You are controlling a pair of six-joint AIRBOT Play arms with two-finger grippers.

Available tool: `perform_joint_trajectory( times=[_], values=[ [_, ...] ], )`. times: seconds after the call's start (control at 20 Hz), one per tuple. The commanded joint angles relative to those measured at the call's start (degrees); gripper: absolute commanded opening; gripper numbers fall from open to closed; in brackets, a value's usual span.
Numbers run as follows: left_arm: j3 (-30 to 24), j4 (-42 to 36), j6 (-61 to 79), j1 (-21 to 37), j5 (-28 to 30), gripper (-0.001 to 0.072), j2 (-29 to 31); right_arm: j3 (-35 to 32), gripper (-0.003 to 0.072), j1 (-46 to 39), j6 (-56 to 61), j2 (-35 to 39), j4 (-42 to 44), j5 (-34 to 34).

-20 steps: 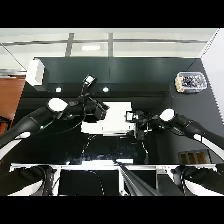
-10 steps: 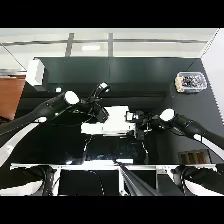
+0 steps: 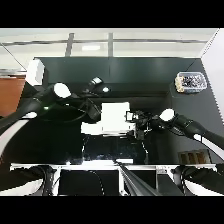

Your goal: Fold the box and place the chain.

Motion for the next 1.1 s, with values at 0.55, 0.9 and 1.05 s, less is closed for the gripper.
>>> perform_joint_trajectory(
  times=[0.55, 0.9, 1.05],
  values=[
    [-29.11, 4.90, 32.87, 7.74, -1.14, 0.0707, 36.46, -0.04, 0.0093, 0.00, 0.02, 0.00, 0.04, -0.15],
    [-22.16, -0.70, 37.00, -2.40, 7.43, 0.0706, 18.10, -0.04, 0.0092, 0.00, 0.00, -0.02, 0.02, -0.17],
    [-18.34, -5.16, 36.81, -2.97, 9.16, 0.0704, 12.57, -0.04, 0.0093, 0.00, 0.02, -0.02, 0.02, -0.15]
  ],
)
